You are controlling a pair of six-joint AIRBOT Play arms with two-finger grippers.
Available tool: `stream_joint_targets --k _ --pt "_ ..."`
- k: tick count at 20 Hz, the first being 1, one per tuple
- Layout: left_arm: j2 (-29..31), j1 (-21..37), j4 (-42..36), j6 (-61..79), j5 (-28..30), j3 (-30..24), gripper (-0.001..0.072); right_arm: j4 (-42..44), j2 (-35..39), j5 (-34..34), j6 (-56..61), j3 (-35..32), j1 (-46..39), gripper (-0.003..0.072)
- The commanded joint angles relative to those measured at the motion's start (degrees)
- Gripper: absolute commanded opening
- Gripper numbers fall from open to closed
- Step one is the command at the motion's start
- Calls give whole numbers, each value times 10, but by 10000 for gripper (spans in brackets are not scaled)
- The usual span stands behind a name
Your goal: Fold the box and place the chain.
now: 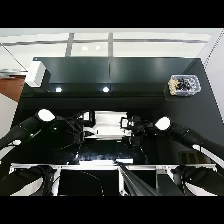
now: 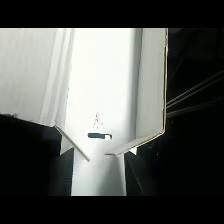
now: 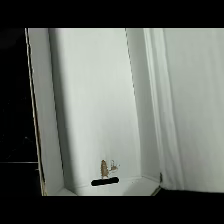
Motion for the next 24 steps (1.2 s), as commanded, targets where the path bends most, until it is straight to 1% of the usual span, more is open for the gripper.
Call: stream_joint_targets --k 1,3,4,6,7,12,18,21,24 --pt "0 0 -8 3 2 0 328 0 0 0 0 0 0 476" --pt "0 0 -11 3 1 0 325 0 0 0 0 0 0 476" --pt "0 0 -23 3 1 0 261 0 0 0 0 0 0 476" --pt "0 0 -60 9 1 0 255 0 0 0 0 0 0 476" --pt "-1 -1 -73 11 1 0 228 0 0 0 0 0 0 476" --pt "-1 -18 -76 11 4 0 224 0 0 0 0 0 0 476" --pt "-10 -50 -75 12 47 0 220 0 0 0 0 0 0 475" --pt "-27 -63 -74 12 57 0 220 0 0 0 0 0 0 475" --pt "-29 -63 -71 11 56 1 220 0 0 0 0 0 0 476"
